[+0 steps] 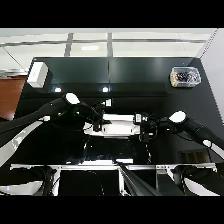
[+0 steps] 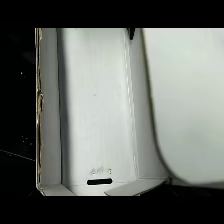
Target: Fold the box and place the chain.
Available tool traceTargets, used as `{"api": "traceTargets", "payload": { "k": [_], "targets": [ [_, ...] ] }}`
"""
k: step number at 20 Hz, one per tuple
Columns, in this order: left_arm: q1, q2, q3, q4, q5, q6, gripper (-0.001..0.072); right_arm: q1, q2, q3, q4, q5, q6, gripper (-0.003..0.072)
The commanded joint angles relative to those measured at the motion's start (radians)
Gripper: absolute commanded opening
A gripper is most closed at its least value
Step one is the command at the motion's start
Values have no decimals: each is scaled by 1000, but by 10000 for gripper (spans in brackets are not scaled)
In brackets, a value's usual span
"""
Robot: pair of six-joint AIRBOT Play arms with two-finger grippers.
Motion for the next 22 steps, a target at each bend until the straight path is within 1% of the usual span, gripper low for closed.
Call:
{"api": "traceTargets", "payload": {
  "k": [1, 4, 7, 11, 22],
  "targets": [
    [0, -2, 0, 2, 5, -5, 24, 2, -6, -2, 7, -16, -18, 705],
    [0, -2, 0, 2, 3, -5, 24, 23, -7, -2, -13, -41, 1, 705],
    [0, -2, 0, 2, 3, -5, 24, 50, -22, 11, -66, -55, 46, 705],
    [0, -2, 0, 2, -1, -5, 24, 51, -48, 38, -100, -50, 106, 705],
    [0, -2, 0, 2, -5, -5, 24, 52, -53, 43, -108, -43, 113, 705]
  ]
}}
